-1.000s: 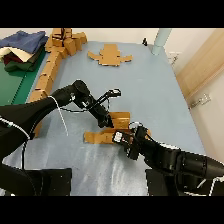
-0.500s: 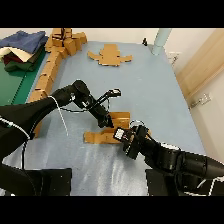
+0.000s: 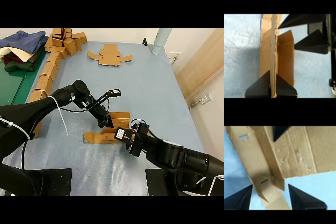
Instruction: Fold the box.
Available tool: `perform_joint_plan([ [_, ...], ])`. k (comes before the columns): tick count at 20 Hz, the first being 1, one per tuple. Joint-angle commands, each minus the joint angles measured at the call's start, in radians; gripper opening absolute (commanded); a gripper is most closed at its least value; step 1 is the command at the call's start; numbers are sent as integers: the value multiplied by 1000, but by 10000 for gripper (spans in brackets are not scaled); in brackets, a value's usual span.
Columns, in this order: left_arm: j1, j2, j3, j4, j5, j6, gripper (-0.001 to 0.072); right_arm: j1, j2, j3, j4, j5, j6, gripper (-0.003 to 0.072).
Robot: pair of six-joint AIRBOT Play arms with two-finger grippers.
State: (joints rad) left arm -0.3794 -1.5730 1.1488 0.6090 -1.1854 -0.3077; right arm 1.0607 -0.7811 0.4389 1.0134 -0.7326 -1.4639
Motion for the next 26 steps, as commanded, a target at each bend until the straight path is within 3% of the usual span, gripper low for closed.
perform_joint_plan([
  [1,-1,0,1,0,0,0,13,-108,28,0,178,43,-281,717],
  [7,-1,0,1,0,0,0,13,-412,32,0,797,114,-1049,718],
  [9,-1,0,1,0,0,0,13,-496,32,0,954,109,-1211,718],
  [13,-1,0,1,0,0,0,13,-566,-29,10,1062,42,-1325,717],
  [20,0,0,1,0,0,0,13,-633,-327,150,1176,-227,-1478,718],
  [26,0,0,1,0,0,0,14,-633,-396,160,1181,-212,-1477,717],
])
